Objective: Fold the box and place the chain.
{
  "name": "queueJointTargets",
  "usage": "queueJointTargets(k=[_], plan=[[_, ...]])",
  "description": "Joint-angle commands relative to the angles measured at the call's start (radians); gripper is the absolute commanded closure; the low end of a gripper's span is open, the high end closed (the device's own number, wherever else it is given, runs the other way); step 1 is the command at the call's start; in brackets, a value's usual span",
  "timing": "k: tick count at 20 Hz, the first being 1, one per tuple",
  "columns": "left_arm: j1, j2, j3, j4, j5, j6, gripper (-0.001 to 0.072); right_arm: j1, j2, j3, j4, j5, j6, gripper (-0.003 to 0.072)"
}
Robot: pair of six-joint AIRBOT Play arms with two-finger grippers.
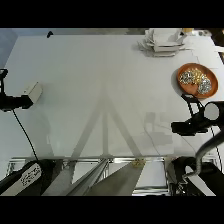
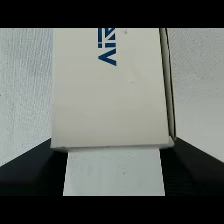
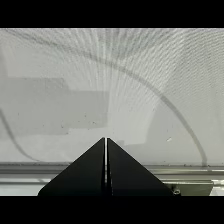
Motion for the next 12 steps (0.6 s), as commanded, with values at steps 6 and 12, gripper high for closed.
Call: queueJointTargets(k=[6,12], plan=[[0.002,-0.009,-0.021,0.0,-0.019,-0.004,0.0239,-0.001,0.001,-0.001,0.0,0.0,0.0,0.067],[0.002,-0.008,-0.088,0.001,-0.001,-0.004,0.002,-0.001,0.001,-0.001,0.0,0.0,0.0,0.067]])
